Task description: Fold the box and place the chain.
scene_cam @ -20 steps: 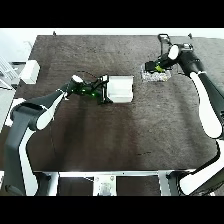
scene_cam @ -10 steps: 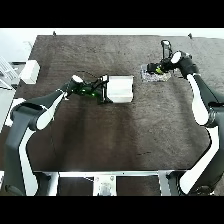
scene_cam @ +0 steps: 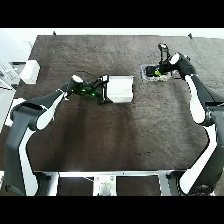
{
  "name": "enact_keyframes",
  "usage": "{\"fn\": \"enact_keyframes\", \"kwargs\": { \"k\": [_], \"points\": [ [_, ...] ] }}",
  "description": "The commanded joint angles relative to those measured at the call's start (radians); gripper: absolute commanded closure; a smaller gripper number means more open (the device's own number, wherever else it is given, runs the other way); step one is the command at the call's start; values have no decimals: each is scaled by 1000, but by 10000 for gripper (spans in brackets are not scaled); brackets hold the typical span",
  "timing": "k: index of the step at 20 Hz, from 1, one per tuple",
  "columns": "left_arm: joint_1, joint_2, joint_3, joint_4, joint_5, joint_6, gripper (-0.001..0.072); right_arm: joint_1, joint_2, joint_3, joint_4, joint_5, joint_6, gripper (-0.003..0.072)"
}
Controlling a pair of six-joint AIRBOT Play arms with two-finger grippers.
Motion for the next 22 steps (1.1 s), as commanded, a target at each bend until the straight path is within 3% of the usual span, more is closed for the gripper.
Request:
{"fn": "enact_keyframes", "kwargs": {
  "k": [1, 3, 4, 5, 6, 14, 22],
  "points": [
    [0, 0, 0, 0, 0, 0, 361, -1, -3, 2, -1, 7, -3, 423],
    [0, 0, 0, 0, 0, 0, 361, 0, -5, 2, 0, 8, -3, 444],
    [0, 0, 0, 0, 0, 0, 361, 1, -6, 1, 0, 8, -3, 583],
    [0, 0, 0, 0, 0, 0, 361, 3, -6, 1, 0, 8, -3, 663],
    [0, 0, 0, 0, 0, 0, 361, 5, -6, 2, 0, 7, -17, 676],
    [0, 0, 0, 0, 0, 0, 361, 8, 108, 11, -18, 8, -29, 678],
    [0, 0, 0, 0, 0, 0, 361, 92, 434, 11, -229, 5, -29, 679]
  ]
}}
